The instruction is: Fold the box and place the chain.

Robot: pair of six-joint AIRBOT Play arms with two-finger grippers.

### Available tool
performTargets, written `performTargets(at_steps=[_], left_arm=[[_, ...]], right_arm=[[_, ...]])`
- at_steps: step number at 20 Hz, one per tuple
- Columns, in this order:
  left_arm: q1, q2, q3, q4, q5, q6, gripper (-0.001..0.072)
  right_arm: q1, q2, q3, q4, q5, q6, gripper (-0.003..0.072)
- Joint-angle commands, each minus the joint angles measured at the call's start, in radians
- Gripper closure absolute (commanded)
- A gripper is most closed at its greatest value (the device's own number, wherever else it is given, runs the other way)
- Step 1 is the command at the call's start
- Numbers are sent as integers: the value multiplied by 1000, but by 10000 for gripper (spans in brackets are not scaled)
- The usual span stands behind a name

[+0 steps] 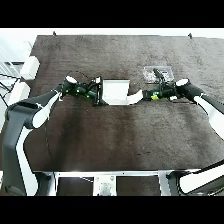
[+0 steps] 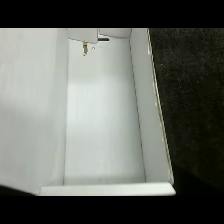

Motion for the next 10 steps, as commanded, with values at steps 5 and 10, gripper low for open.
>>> performTargets(at_steps=[5,10], left_arm=[[1,0,0,0,0,0,256],[1,0,0,0,0,0,256]], right_arm=[[31,43,22,75,55,3,444],[53,24,26,82,45,-1,344]])
